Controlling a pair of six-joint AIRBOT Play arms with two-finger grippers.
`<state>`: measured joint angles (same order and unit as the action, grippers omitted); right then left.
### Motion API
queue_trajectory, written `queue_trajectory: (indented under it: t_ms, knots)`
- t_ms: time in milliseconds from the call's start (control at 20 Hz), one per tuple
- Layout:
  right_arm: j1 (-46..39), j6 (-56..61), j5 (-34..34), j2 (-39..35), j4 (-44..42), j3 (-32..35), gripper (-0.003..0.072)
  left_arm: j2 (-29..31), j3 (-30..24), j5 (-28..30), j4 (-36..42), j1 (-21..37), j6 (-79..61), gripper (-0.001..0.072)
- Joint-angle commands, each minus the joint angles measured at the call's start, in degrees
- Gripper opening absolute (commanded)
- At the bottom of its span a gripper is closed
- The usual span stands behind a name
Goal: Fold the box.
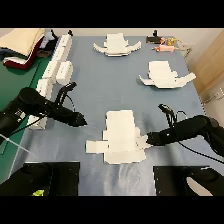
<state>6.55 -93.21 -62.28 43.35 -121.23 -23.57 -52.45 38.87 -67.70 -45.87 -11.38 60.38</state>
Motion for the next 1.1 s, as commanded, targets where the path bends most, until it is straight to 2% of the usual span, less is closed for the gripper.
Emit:
queue_trajectory:
  t_ms: [0, 100, 200, 500, 650, 850, 1050]
  knots:
    - [6.29, -2.32, 6.58, -3.37, 0.59, 0.72, 0.0003, -3.56, 0.11, -1.97, 1.03, 0.07, -2.03, 0.0016]
    - [8.83, -1.53, 7.21, -5.49, 1.51, 1.46, 0.0002, -5.31, 0.11, -1.77, 2.38, 0.07, -2.64, 0.0020]
    - [10.21, 0.94, 7.54, -7.19, 3.30, 2.40, 0.0003, -6.12, 0.37, -1.38, 4.72, 0.07, -3.17, 0.0404]
    - [10.47, 1.77, 9.53, -7.23, 4.46, 3.54, 0.0002, -8.61, 1.20, 2.80, 4.83, 0.39, -4.48, 0.0412]
    - [10.47, 1.75, 10.12, -7.23, 4.52, 3.56, 0.0003, -11.63, 1.20, 2.73, 5.22, 1.44, -6.23, 0.0411]
    - [10.47, 1.75, 11.06, -7.23, 4.48, 3.54, 0.0002, -15.43, 1.40, 2.73, 11.87, 2.91, -12.17, 0.0411]
    - [10.47, 1.75, 11.04, -7.23, 4.48, 3.54, 0.0003, -17.97, 2.12, 2.99, 14.29, 2.89, -16.33, 0.0412]
